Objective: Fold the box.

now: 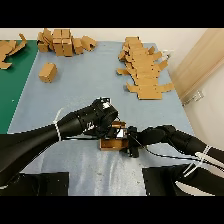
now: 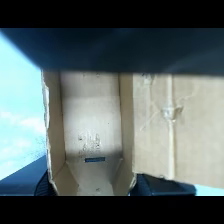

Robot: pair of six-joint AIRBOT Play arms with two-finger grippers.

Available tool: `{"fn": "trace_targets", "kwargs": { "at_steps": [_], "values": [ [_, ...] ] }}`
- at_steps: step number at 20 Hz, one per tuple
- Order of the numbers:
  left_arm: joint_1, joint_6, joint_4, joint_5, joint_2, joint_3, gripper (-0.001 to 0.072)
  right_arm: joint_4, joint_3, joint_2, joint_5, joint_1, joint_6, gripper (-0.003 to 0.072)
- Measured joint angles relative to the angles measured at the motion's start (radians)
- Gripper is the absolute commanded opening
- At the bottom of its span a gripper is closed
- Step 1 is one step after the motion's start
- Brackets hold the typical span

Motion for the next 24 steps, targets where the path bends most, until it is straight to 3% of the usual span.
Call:
{"fn": "trace_targets", "kwargs": {
  "at_steps": [12,16,18,20,24],
  "values": [
    [0.010,0.054,0.005,-0.023,0.001,0.005,0.0012,0.000,0.000,0.000,0.000,0.000,0.000,0.0515],
    [0.060,0.114,0.041,-0.068,0.064,-0.041,0.0012,0.000,0.000,0.000,-0.002,0.000,0.000,0.0515],
    [0.113,0.162,0.043,-0.071,0.143,-0.101,0.0012,0.000,0.000,0.000,-0.002,0.000,0.000,0.0515],
    [0.208,0.279,-0.019,-0.009,0.253,-0.187,0.0012,0.000,0.000,0.000,-0.002,0.000,0.000,0.0515],
    [0.491,0.842,-0.362,0.199,0.410,-0.341,0.0013,0.000,0.000,0.000,-0.002,0.000,0.000,0.0516]
  ]
}}
